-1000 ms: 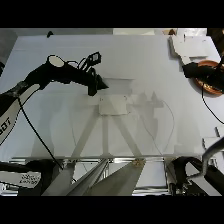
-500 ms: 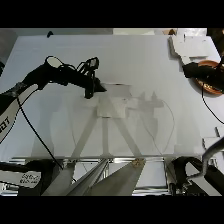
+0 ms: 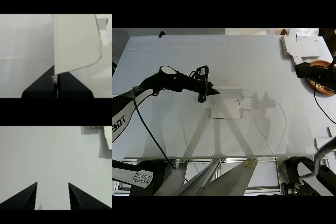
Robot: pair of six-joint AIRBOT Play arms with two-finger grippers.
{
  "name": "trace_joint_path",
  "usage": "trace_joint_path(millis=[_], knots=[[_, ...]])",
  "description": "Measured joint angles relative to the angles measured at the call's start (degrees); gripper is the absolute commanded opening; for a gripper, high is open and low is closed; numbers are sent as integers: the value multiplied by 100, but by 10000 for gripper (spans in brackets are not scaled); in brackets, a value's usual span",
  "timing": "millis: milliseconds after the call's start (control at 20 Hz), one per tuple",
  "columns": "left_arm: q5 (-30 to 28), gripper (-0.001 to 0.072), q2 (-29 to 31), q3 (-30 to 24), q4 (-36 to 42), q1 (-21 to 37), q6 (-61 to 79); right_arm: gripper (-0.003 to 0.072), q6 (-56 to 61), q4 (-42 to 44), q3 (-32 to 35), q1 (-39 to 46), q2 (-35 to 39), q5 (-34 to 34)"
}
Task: Fold the box and place the chain.
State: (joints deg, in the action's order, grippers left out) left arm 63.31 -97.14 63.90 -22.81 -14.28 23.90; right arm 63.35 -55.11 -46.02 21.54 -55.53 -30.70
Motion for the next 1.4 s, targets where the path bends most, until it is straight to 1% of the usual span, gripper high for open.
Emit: trace_joint_path(millis=[350,1400], knots=[[-98,4,-199,-31,101,0,83,399,0,2,0,0,0,0],[-74,13,-221,-31,96,-4,160,399,-2,2,0,0,0,-2]])
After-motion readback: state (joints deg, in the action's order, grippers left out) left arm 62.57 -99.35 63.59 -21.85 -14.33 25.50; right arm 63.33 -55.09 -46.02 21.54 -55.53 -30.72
